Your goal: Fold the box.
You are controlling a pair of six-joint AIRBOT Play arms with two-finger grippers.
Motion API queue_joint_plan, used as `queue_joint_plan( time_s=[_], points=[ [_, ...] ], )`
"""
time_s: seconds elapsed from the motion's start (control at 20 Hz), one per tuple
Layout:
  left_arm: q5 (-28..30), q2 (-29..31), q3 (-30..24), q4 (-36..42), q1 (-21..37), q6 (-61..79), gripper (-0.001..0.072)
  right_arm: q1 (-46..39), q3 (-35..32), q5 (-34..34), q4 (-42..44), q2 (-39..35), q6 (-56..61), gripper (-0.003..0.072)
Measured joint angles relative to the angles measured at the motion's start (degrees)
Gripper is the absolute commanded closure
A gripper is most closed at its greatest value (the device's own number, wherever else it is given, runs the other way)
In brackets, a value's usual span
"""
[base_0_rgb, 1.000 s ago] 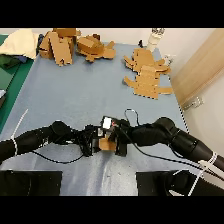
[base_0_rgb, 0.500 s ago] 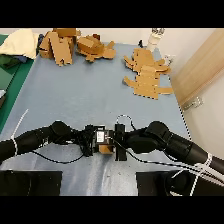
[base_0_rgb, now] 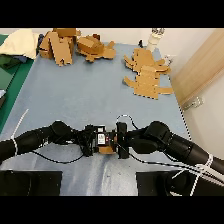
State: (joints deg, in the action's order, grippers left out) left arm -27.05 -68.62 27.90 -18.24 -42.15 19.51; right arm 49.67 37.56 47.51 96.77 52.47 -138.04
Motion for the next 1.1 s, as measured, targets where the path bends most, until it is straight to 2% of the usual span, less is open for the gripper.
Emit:
queue_joint_plan(
  time_s=[0.4, 0.8, 0.9, 1.0, 1.05, 1.1],
  points=[
    [0.0, 0.0, 0.0, 0.0, 0.0, 0.0, 0.0225, 4.7, 0.0, 4.8, -1.7, 0.0, 4.2, 0.0230],
    [0.1, 0.0, 0.0, 0.0, 0.0, 0.0, 0.0225, 5.7, 0.0, 3.0, -9.1, 0.0, 7.3, 0.0246],
    [0.1, 0.0, 0.0, 0.0, 0.0, 0.0, 0.0225, 5.7, 0.0, 2.7, -10.3, 0.0, 8.6, 0.0370],
    [0.1, 0.0, 0.0, 0.0, 0.0, 0.0, 0.0225, 5.8, 0.0, 2.8, -10.7, 0.0, 9.2, 0.0382],
    [0.1, 0.0, 0.0, 0.0, 0.0, 0.0, 0.0225, 5.8, 0.0, 2.9, -11.0, 0.0, 9.5, 0.0456],
    [0.2, 0.0, 0.0, 0.1, 0.0, -0.1, 0.0225, 5.8, 0.2, 3.1, -11.1, 0.0, 9.8, 0.0472]
  ],
)
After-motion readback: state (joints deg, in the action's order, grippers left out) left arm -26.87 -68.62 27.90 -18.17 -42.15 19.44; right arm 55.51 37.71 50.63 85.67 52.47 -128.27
